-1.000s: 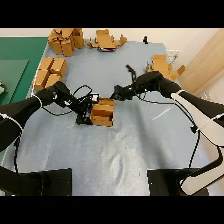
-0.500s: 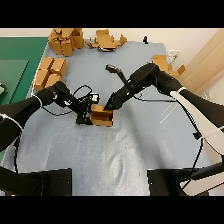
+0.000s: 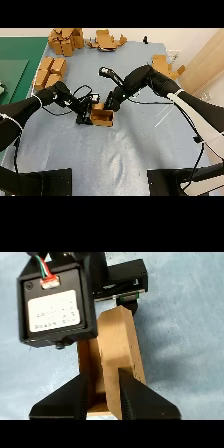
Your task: Fold the box.
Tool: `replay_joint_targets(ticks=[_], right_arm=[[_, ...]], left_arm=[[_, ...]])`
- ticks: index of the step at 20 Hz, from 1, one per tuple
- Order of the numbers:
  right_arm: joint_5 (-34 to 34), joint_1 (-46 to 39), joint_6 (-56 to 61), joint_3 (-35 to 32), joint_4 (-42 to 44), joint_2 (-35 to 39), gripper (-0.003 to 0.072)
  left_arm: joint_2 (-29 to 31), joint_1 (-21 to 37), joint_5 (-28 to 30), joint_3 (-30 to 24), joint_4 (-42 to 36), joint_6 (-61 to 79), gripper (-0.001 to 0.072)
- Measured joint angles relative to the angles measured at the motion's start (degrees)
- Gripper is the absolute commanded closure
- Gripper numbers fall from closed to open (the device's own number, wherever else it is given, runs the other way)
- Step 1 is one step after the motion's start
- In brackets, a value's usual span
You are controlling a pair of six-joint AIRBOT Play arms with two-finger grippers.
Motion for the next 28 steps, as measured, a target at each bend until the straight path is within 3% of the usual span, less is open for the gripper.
replay_joint_targets(ticks=[4,13,21,23,28], right_arm=[[-0.94,0.07,-1.22,0.02,1.16,2.21,0.0401],[7.41,-2.93,-0.81,0.04,4.57,0.31,0.0441],[-6.69,-7.08,-4.76,0.15,13.07,-4.79,0.0435],[-8.87,-6.95,-5.75,0.15,13.33,-5.33,0.0308],[-9.4,-5.57,-6.97,0.15,11.8,-5.77,0.0307]], left_arm=[[0.0,0.0,0.0,0.0,0.02,-0.13,0.0691],[0.0,0.0,-0.04,0.0,0.04,-0.28,0.0691],[0.0,0.0,-0.07,0.0,0.04,-0.37,0.0691],[0.0,0.0,-0.09,0.0,0.04,-0.37,0.069],[0.0,0.0,-0.13,0.0,0.07,-0.39,0.0691]])
